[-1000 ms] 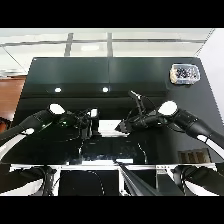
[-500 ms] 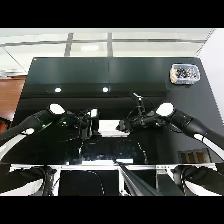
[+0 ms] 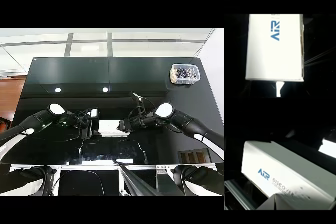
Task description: Fold the box and place the chain.
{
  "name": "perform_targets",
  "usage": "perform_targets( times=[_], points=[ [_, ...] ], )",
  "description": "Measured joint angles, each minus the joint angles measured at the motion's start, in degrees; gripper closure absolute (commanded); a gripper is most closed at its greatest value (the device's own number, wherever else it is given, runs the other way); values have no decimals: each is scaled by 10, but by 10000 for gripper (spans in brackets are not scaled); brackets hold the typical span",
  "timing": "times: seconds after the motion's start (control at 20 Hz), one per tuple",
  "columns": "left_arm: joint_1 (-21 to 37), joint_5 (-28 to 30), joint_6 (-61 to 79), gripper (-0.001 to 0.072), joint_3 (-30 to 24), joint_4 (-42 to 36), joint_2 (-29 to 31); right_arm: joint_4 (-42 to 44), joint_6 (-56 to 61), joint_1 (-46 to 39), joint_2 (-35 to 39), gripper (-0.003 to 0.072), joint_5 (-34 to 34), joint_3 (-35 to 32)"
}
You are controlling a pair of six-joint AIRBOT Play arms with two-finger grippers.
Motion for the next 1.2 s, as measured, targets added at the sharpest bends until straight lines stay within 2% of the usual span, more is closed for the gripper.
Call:
perform_targets(
  times=[0.3,0.45,0.6,0.65,0.7,0.75,0.9,1.0,1.2],
  points=[
    [0,1,-1,309,0,-1,0,-14,7,-5,0,680,-5,4],
    [0,-1,-1,309,0,0,0,-42,3,-25,9,680,45,43],
    [0,-1,-3,305,0,0,0,-76,0,-58,49,680,107,101],
    [0,-1,-7,236,0,0,0,-89,-1,-75,71,680,119,119],
    [0,-2,-12,36,0,1,2,-99,0,-91,93,680,129,130],
    [0,-3,-15,1,0,2,6,-114,2,-110,116,680,143,139],
    [1,-7,-30,1,3,15,30,-147,10,-161,178,680,178,153],
    [1,-15,-64,1,7,50,52,-171,15,-190,215,680,211,158],
    [-8,-42,-120,6,24,82,92,-217,19,-231,266,680,249,161]
  ],
)
